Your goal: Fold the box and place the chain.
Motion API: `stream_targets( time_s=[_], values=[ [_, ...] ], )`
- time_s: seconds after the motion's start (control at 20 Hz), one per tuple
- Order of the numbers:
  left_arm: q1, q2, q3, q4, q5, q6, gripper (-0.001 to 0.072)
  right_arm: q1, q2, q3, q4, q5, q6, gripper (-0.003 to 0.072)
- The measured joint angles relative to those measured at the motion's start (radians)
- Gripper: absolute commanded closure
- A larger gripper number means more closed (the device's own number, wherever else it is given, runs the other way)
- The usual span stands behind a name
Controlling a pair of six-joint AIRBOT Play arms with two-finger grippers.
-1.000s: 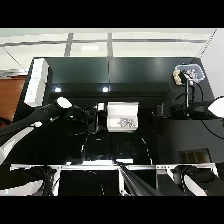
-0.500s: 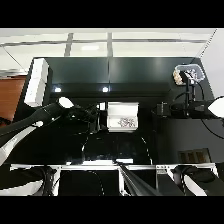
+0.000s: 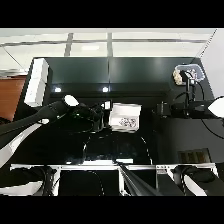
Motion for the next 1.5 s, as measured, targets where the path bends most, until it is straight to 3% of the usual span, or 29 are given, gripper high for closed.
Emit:
stream_targets(
  time_s=[0.2,0.25,0.3,0.35,0.6,0.9,1.1,1.5],
  values=[
    [-0.001,-0.002,0.003,0.0,0.0,0.0,0.0368,0.0,0.0,0.0,0.0,-0.012,0.0,0.0376],
    [-0.001,-0.002,0.003,0.0,0.0,-0.001,0.0368,0.0,0.0,0.0,0.002,-0.021,0.0,0.033],
    [-0.001,-0.002,0.003,0.0,0.0,-0.001,0.0369,0.0,-0.001,0.0,0.003,-0.032,0.002,0.0076],
    [-0.001,-0.002,0.003,0.0,0.0,-0.001,0.0369,0.0,-0.002,0.0,0.007,-0.045,0.003,-0.0034],
    [-0.001,-0.002,0.003,0.0,0.0,-0.002,0.0368,0.0,-0.063,0.008,0.098,-0.151,-0.023,-0.0034],
    [-0.001,-0.002,0.003,0.0,0.0,-0.003,0.0368,0.023,-0.267,0.1,0.198,-0.213,-0.19,-0.0034],
    [-0.001,-0.002,0.003,0.0,0.0,-0.003,0.0369,0.078,-0.332,0.122,0.213,-0.147,-0.468,-0.0034],
    [-0.001,-0.002,0.003,0.0,0.0,-0.002,0.0368,0.118,-0.313,0.176,0.223,-0.004,-0.947,-0.0034]
  ],
)
